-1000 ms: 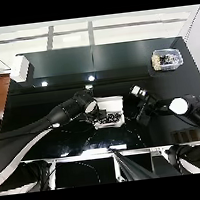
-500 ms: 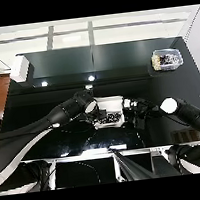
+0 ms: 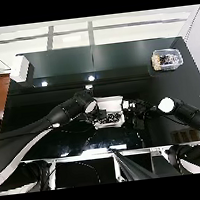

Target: Fold the box and place the chain.

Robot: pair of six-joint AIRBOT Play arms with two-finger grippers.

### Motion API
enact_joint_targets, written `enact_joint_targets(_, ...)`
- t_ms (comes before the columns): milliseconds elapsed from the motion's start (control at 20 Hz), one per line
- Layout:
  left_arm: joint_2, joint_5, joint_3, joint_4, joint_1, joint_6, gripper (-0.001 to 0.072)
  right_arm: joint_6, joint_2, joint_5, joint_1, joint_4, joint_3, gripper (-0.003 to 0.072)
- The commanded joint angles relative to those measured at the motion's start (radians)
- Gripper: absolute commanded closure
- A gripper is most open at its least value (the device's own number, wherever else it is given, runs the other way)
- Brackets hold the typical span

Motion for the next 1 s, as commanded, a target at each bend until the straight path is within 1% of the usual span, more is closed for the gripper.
enact_joint_targets(0,0.0,0.0,0.0,0.0,0.0,0.0,0.068,-0.014,-0.006,-0.005,0.0,0.0,-0.001,0.0312)
enact_joint_targets(400,0.0,0.001,0.0,0.0,0.0,0.0,0.068,-0.023,-0.007,-0.013,0.0,-0.002,-0.001,0.0313)
enact_joint_targets(700,0.0,0.0,0.0,0.0,0.0,0.0,0.068,-0.023,-0.038,-0.024,0.0,-0.002,-0.001,0.0315)
enact_joint_targets(750,0.0,0.0,0.0,0.0,0.0,0.0,0.068,-0.023,-0.038,-0.027,0.0,-0.002,-0.001,0.0428)
enact_joint_targets(800,0.0,0.001,0.0,0.0,0.0,0.0,0.068,-0.023,-0.038,-0.027,0.0,-0.002,-0.001,0.0498)
enact_joint_targets(850,0.0,0.002,0.0,0.0,0.0,0.0,0.068,-0.023,-0.038,-0.026,0.0,-0.002,-0.001,0.051)
enact_joint_targets(900,0.0,0.002,0.0,0.0,0.0,0.0,0.068,-0.022,-0.038,-0.022,0.0,-0.002,-0.001,0.063)
enact_joint_targets(950,0.0,0.002,0.0,0.0,0.0,0.0,0.068,-0.022,-0.038,-0.013,0.0,-0.002,-0.001,0.0634)
